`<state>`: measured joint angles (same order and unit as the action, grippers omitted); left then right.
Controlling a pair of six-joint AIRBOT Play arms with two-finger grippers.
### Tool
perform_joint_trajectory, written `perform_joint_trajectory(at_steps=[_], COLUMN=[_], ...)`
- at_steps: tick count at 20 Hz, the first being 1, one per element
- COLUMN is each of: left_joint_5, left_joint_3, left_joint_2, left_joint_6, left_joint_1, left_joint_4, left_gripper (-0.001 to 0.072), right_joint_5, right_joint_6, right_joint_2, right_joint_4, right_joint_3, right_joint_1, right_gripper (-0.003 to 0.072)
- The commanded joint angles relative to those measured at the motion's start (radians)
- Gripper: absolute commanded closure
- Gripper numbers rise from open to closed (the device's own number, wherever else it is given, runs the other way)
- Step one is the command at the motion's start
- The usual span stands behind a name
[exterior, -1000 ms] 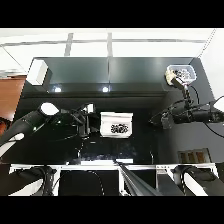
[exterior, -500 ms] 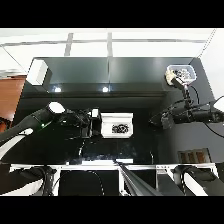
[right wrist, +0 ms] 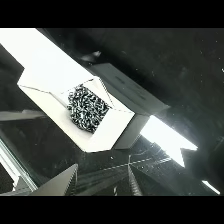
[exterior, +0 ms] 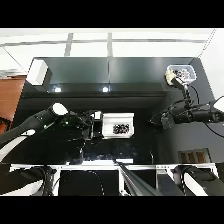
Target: Fold the box and place the chain.
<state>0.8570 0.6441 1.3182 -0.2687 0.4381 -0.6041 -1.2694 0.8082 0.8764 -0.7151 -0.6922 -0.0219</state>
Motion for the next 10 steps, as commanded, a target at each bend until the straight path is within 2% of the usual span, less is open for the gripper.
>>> perform_joint_trajectory(at_steps=[1, 8, 10], left_joint_5=[0.007, -0.099, -0.092], left_joint_3=[0.001, 0.001, 0.001], left_joint_2=[0.001, 0.001, 0.001], left_joint_6=[0.014, 0.015, 0.023], left_joint_1=[0.019, 0.072, 0.072], left_joint_4=[0.051, 0.14, 0.146], left_gripper=[0.0003, 0.0003, 0.0003], right_joint_5=[0.015, 0.042, 0.071], right_joint_6=[0.0, 0.0, 0.0], right_joint_2=[-0.001, -0.001, -0.001], right_joint_4=[0.001, 0.007, 0.007], right_joint_3=[0.001, 0.001, 0.001], right_joint_1=[0.0, 0.011, 0.037], right_gripper=[0.0312, 0.0312, 0.0312])
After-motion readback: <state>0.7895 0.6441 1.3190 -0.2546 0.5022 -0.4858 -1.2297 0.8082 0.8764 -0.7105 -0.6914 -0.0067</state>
